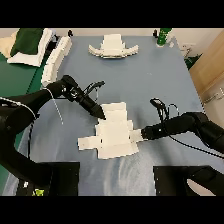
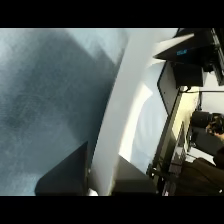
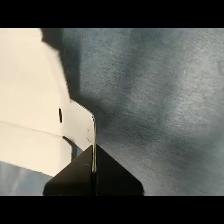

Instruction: Fold the box.

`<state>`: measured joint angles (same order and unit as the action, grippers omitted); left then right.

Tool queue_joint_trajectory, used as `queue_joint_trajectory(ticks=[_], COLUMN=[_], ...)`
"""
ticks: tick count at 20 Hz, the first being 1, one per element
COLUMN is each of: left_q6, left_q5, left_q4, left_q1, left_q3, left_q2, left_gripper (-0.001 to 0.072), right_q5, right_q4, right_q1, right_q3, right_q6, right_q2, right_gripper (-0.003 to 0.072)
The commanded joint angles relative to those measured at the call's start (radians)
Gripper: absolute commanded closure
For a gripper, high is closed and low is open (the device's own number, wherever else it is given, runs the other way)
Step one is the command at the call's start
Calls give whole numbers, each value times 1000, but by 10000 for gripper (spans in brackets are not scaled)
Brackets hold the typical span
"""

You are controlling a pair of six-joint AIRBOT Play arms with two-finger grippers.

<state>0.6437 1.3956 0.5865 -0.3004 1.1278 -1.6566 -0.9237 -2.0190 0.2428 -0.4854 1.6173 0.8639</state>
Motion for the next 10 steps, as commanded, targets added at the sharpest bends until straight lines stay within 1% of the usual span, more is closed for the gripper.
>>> queue_joint_trajectory(ticks=[1,4,5,6,8,10], left_q6=[-51,-77,-80,-78,-79,-131], left_q5=[67,70,71,71,72,72], left_q4=[13,18,18,15,12,12], left_q1=[-10,-10,-11,-11,-11,-11], left_q3=[12,12,12,12,14,22], left_q2=[-8,-8,-8,-8,-8,-8], left_gripper=[604,606,696,695,695,697], right_q5=[0,1,5,11,23,27], right_q4=[1,3,3,7,51,146], right_q1=[1,1,1,0,0,0], right_q3=[0,0,0,-1,-12,-39], right_q6=[0,0,0,0,-1,-14], right_q2=[-1,-1,-1,-1,-1,-1], right_gripper=[685,685,680,643,457,447])
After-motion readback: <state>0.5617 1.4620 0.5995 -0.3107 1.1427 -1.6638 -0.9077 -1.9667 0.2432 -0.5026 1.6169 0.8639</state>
